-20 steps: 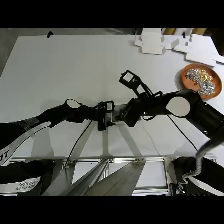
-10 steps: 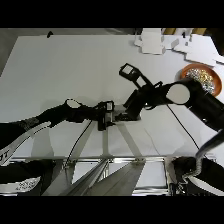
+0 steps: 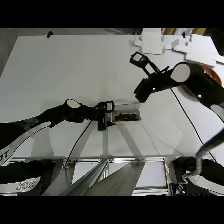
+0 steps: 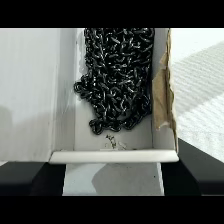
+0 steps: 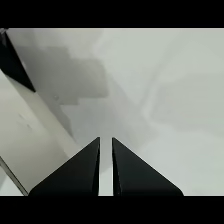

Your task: Fold the box and place the chain.

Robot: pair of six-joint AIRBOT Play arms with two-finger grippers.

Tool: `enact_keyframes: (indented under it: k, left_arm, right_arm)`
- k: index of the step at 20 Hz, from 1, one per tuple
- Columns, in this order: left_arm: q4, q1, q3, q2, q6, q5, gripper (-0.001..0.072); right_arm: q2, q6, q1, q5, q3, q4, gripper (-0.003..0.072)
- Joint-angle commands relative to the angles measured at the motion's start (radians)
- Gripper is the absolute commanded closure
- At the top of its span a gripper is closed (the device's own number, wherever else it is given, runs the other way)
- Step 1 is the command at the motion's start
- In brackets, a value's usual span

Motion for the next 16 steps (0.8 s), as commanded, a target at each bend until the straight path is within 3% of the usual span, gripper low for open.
enact_keyframes:
  k: [1,5,11,14,16]
  left_arm:
    - [0.0,0.0,0.0,0.0,0.0,0.0,0.054]
    - [0.0,0.0,0.0,0.0,0.0,0.0,0.054]
    - [0.0,0.0,0.0,0.0,0.0,0.0,0.054]
    - [0.0,0.0,0.0,0.0,0.0,0.0,0.054]
    - [0.0,0.0,0.0,0.0,0.0,0.0,0.054]
  right_arm:
    - [-0.068,-0.112,0.022,0.006,-0.016,0.065,0.0608]
    - [-0.059,-0.274,0.024,0.041,-0.091,0.189,0.0606]
    - [0.037,-0.399,0.039,0.04,-0.194,0.248,0.0593]
    - [0.089,-0.43,0.062,0.008,-0.241,0.249,0.0482]
    - [0.101,-0.455,0.092,0.005,-0.254,0.242,0.0483]
